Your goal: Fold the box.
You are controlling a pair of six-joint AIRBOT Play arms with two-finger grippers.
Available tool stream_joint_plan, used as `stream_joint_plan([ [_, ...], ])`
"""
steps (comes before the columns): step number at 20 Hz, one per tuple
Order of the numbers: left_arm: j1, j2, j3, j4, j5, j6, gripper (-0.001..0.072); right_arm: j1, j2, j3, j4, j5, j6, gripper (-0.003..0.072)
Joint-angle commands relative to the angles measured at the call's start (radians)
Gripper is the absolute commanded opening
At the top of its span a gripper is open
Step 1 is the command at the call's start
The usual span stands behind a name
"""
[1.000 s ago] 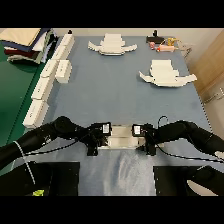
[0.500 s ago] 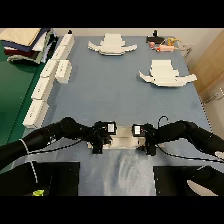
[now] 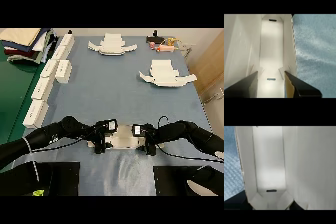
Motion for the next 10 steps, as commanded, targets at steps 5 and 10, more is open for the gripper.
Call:
stream_joint_plan([
  [5,0.0,-0.002,0.001,-0.017,0.0,-0.016,0.0513,0.001,0.0,0.0,0.0,0.0,0.0,0.0526],
  [10,0.009,0.081,0.002,0.277,-0.011,-0.38,0.0017,0.001,0.0,0.0,0.0,0.001,0.0,0.0526],
])
